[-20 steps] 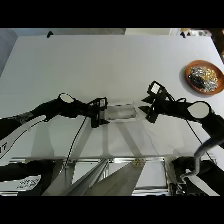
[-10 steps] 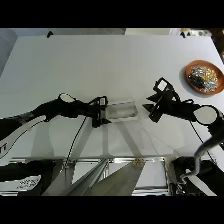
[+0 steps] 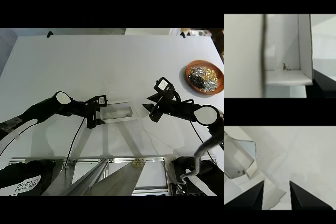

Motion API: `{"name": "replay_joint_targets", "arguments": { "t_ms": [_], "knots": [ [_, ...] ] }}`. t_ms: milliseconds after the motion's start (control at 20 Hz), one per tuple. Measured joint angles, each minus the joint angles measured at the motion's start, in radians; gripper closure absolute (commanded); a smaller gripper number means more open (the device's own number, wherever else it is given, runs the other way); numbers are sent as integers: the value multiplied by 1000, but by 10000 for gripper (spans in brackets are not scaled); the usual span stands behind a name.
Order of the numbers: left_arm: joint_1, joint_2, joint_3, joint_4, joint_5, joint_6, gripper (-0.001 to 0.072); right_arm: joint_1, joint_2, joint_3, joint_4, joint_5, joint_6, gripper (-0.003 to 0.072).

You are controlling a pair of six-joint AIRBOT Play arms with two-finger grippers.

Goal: Fold the box and place the chain.

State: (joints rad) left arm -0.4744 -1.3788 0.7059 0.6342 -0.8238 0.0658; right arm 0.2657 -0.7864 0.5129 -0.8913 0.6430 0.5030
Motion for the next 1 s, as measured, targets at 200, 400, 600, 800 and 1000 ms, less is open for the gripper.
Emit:
{"name": "replay_joint_targets", "arguments": {
  "t_ms": [200,400,600,800,1000],
  "knots": [
    [-33,0,0,36,54,-57,7,0,0,0,1,0,1,329],
    [-55,-11,0,48,103,-86,8,0,0,0,2,0,2,329],
    [-61,-18,0,49,120,-92,147,0,0,0,2,0,2,329],
    [-63,-36,0,26,121,-89,299,0,0,0,5,0,2,329],
    [-63,-43,0,-2,123,-61,455,0,0,0,18,26,1,329]
  ]
}}
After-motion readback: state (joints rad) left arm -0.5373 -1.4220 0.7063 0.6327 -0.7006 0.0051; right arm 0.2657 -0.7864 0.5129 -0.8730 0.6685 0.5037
